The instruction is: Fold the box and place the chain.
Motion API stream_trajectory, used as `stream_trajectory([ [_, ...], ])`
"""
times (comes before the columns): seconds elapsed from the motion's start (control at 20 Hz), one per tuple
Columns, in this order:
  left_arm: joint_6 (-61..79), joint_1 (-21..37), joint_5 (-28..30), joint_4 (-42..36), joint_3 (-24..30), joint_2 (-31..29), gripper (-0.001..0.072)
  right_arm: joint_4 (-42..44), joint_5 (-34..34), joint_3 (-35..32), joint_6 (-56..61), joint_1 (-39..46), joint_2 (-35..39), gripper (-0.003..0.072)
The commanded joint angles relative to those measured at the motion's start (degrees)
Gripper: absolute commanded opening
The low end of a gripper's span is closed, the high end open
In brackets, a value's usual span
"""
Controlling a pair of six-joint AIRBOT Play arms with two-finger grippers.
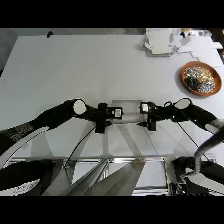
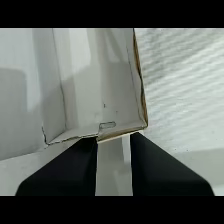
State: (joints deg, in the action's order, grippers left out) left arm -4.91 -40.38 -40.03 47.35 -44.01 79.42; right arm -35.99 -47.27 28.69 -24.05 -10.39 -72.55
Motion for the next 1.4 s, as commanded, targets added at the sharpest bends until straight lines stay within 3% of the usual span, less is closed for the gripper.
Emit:
stream_trajectory([
  [0.0, 0.0, -0.1, 1.0, -0.2, 0.0, 0.1, 0.0202, 0.0, 0.0, 0.0, 0.0, 0.0, 0.0, 0.0437],
  [0.4, 0.0, 0.1, 1.7, 1.1, -0.1, 0.0, 0.0197, 0.0, 0.0, 0.0, 0.0, 0.0, 0.0, 0.0437],
  [0.5, 0.0, 0.0, 3.3, 1.1, -0.1, 0.0, 0.0121, 0.0, 0.0, 0.0, 0.0, 0.0, 0.0, 0.0437],
  [1.0, 1.1, -2.6, 7.5, -5.8, -0.2, 0.3, 0.0134, 0.0, 0.0, 0.0, 0.0, 0.0, 0.0, 0.0437],
  [1.1, 1.0, -2.6, 7.5, -7.0, -0.2, 1.2, 0.0239, 0.0, 0.0, 0.0, 0.0, 0.0, 0.0, 0.0437],
  [1.25, 0.8, -2.9, 7.3, -7.0, -0.2, 2.4, 0.0515, 0.0, 0.0, 0.0, 0.0, 0.0, 0.0, 0.0437],
  [1.35, 0.8, -2.9, 7.3, -7.0, -0.2, 2.5, 0.0527, 0.0, 0.0, 0.0, 0.0, 0.0, 0.0, 0.0437],
])
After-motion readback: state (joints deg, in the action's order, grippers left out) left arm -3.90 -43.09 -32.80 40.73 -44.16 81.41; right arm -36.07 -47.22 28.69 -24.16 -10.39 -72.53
